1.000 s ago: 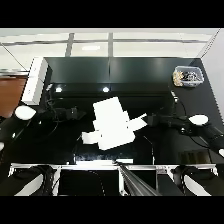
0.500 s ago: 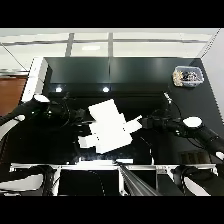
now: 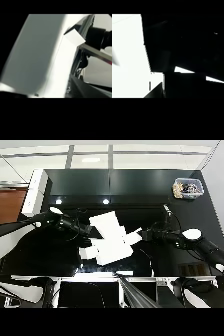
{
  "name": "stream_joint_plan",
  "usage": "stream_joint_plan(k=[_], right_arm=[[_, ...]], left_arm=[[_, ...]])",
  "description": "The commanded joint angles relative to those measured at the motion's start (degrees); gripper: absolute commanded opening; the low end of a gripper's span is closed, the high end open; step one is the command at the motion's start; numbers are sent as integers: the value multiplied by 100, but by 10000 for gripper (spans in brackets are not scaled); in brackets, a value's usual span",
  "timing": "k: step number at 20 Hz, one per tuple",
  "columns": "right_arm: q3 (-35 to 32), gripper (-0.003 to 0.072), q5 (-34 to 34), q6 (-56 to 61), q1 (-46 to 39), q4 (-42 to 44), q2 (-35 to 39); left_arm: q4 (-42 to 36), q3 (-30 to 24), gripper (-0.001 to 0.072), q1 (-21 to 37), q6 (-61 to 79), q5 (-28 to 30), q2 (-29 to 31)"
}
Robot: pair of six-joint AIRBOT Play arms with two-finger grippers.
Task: Fold the box and place the chain.
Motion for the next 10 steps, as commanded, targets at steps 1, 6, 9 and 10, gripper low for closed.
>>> stream_joint_plan(k=[1,6,9,10], right_arm=[[0,20,101,0,4,-85,4],[42,29,118,9,-31,-527,4],[492,627,1091,-2,-479,-767,4],[772,627,1593,-4,-715,-997,4]], left_arm=[[750,319,348,-85,284,-317,-120],[988,575,24,-90,1088,-739,-116],[990,669,22,-96,1211,-649,-13],[1021,667,22,-109,1311,-621,103]])
